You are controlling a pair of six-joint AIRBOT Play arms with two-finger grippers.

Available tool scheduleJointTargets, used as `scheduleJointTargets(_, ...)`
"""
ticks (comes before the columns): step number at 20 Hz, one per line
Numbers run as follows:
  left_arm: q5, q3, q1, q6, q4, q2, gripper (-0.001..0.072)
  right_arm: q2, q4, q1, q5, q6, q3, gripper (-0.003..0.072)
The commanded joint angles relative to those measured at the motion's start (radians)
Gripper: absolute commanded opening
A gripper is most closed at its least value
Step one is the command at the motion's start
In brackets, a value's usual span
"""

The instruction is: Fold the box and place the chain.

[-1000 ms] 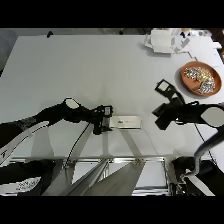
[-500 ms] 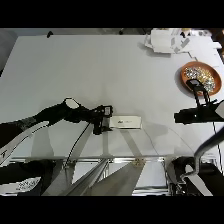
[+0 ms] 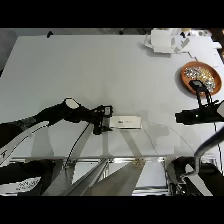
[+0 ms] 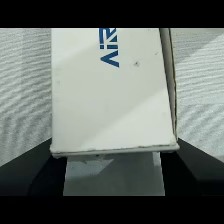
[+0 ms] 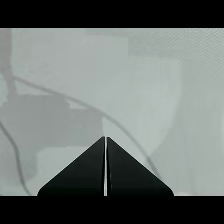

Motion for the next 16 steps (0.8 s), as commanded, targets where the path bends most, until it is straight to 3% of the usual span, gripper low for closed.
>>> scheduleJointTargets(1,0.000,0.000,0.000,0.000,-0.002,0.001,0.0205,-0.001,0.000,-0.001,0.002,0.003,0.001,0.0019)
scheduleJointTargets(4,0.003,0.000,-0.003,0.000,-0.007,0.001,0.0181,-0.001,0.000,-0.001,0.002,0.003,0.001,0.0019)
scheduleJointTargets(5,0.006,0.000,0.000,0.000,-0.004,0.005,0.0037,-0.001,0.000,-0.001,0.002,0.002,0.001,0.0019)
scheduleJointTargets(6,0.009,0.000,0.013,0.000,0.008,0.019,0.0003,-0.001,0.000,-0.001,0.002,0.002,0.001,0.0019)
scheduleJointTargets(10,0.031,0.000,0.127,-0.111,0.009,0.163,0.0003,-0.001,0.000,-0.001,0.002,0.003,0.001,0.0019)
scheduleJointTargets(16,0.074,0.000,0.504,-0.484,0.163,0.475,0.0003,0.000,0.000,-0.001,0.002,0.003,0.001,0.0019)
